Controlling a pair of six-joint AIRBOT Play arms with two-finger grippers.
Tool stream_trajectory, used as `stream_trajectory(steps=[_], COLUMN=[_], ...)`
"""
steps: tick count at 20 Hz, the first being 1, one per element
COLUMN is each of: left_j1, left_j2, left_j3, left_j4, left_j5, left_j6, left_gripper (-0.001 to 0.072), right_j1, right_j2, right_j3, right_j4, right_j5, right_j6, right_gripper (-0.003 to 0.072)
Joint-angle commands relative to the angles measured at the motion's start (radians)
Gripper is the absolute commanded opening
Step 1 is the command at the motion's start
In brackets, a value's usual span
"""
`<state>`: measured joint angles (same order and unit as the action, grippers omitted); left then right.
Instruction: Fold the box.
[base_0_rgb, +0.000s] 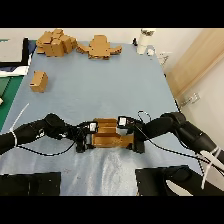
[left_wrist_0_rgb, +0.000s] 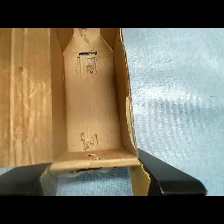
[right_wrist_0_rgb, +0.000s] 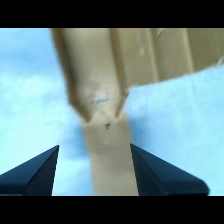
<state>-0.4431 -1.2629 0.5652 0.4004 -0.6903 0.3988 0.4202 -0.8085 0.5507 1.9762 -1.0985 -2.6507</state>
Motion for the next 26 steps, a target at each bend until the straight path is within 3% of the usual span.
stream_trajectory(steps=[1,4,7,12,13,14,15,16,20,26], left_j1=[0.0,0.0,0.0,0.0,0.0,0.0,0.0,0.0,0.0,0.0], left_j2=[-0.001,-0.001,-0.001,-0.001,-0.001,-0.001,-0.001,-0.001,-0.001,-0.001], left_j3=[0.001,0.001,0.001,0.001,0.001,0.001,0.001,0.001,0.001,0.001], left_j4=[0.0,0.0,0.0,0.0,0.0,0.0,0.0,0.0,0.0,0.0], left_j5=[0.0,0.0,0.0,0.0,0.0,0.0,0.0,0.0,0.0,0.0], left_j6=[0.0,0.0,0.0,0.0,0.0,0.0,0.0,0.0,0.0,0.0], left_gripper=[0.06,0.06,0.06,0.06,0.06,0.06,0.06,0.06,0.06,0.06], right_j1=[-0.009,-0.006,0.001,0.013,0.02,0.033,0.051,0.069,0.077,0.035], right_j2=[0.076,0.085,0.085,0.051,0.043,0.038,0.032,0.023,-0.077,-0.409], right_j3=[0.001,0.0,-0.002,-0.005,-0.005,-0.004,-0.004,-0.002,0.114,0.325], right_j4=[0.099,0.264,0.273,0.294,0.307,0.311,0.32,0.333,0.293,0.276], right_j5=[-0.121,-0.186,-0.181,-0.109,-0.119,-0.113,-0.085,-0.032,0.185,0.2], right_j6=[0.066,0.375,0.679,0.837,0.837,0.85,0.879,0.861,0.746,0.676], right_gripper=[0.0711,0.0711,0.0711,0.0698,0.0652,0.0512,0.0206,0.0004,0.0003,0.0003])
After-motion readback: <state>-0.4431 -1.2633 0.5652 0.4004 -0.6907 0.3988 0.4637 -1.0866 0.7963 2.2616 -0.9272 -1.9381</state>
